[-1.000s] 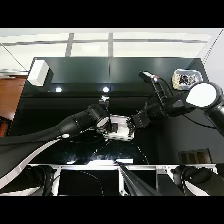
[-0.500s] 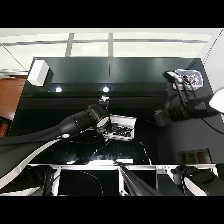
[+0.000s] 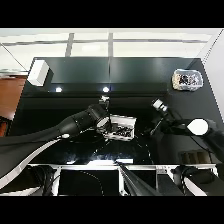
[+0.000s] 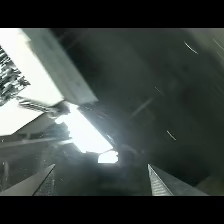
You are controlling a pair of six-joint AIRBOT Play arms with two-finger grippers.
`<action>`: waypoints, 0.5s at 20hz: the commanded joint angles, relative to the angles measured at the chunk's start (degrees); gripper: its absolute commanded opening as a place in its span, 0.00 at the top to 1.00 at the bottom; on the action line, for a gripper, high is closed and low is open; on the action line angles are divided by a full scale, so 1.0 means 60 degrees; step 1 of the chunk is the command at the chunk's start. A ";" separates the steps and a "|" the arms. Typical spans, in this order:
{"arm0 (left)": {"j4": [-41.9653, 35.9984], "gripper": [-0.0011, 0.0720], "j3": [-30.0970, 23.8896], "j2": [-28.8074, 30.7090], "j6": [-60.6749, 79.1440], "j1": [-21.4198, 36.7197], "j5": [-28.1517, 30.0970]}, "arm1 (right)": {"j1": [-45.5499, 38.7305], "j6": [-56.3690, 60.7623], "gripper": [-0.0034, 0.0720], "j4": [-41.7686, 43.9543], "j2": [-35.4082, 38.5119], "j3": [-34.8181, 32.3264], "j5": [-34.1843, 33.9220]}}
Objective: Fold the box and place the chain.
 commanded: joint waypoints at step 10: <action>0.0000 0.95 -0.0004 -0.0004 0.0004 0.0004 -0.0004 | 0.0350 -0.6510 0.40 0.3322 -0.1905 -0.0146 -0.0645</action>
